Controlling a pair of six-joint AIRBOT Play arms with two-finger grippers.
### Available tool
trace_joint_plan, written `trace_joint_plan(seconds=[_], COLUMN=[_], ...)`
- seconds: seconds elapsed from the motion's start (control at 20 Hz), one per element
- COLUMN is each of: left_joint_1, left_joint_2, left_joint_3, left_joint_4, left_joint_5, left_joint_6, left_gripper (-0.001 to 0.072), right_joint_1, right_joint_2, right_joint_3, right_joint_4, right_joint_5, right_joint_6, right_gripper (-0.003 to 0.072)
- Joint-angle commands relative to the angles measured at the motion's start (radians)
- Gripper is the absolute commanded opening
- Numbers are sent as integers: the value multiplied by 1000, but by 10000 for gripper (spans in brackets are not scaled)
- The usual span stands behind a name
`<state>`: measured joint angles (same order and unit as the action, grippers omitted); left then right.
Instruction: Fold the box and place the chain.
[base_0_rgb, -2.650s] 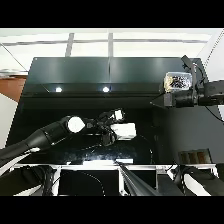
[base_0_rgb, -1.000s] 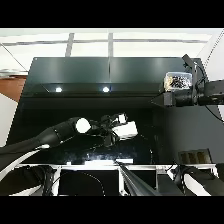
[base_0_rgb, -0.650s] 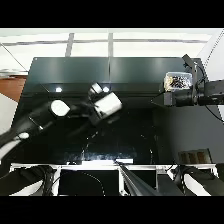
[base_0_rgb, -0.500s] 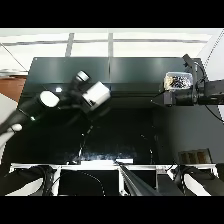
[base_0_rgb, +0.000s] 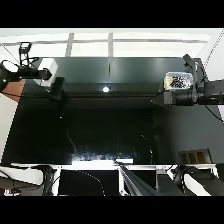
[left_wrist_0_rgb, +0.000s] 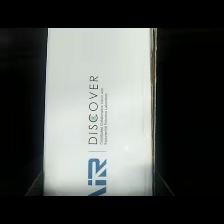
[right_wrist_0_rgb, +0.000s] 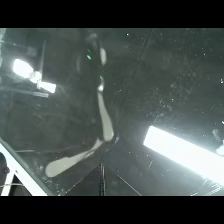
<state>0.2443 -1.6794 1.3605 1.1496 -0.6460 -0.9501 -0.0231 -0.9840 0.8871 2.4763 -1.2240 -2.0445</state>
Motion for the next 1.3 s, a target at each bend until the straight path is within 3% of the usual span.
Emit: trace_joint_plan(seconds=[0.0, 0.4, 0.5, 0.6, 0.95, 1.0, 1.05, 1.1, 1.2, 1.25], left_joint_1=[93, 100, 95, 90, 87, 85, 82, 75, 32, -2], left_joint_2=[-138, -201, -201, -188, 8, 43, 81, 120, 198, 250], left_joint_3=[148, 182, 190, 233, 478, 503, 517, 515, 473, 424], left_joint_4=[42, 73, 74, 76, 177, 178, 177, 173, 174, 173], left_joint_5=[-29, 2, 5, -68, -518, -587, -676, -785, -904, -910], left_joint_6=[-40, 39, 33, 25, -145, -217, -309, -345, -389, -390], left_gripper=[354, 365, 715, 716, 710, 588, 159, 27, 25, 26], right_joint_1=[1, 1, 1, 0, -2, -2, -2, -2, -2, -2], right_joint_2=[1, 1, 1, 1, 1, 1, 1, 5, 36, 64], right_joint_3=[0, 0, 0, 0, 74, 109, 151, 188, 226, 224], right_joint_4=[3, 2, 2, 2, -27, -69, -150, -264, -486, -559], right_joint_5=[-8, 34, 34, 34, 46, 54, 66, 77, 96, 100], right_joint_6=[26, 36, 36, 36, -6, -6, -5, 20, 170, 201], right_gripper=[21, 21, 21, 21, 21, 21, 21, 20, 21, 20])
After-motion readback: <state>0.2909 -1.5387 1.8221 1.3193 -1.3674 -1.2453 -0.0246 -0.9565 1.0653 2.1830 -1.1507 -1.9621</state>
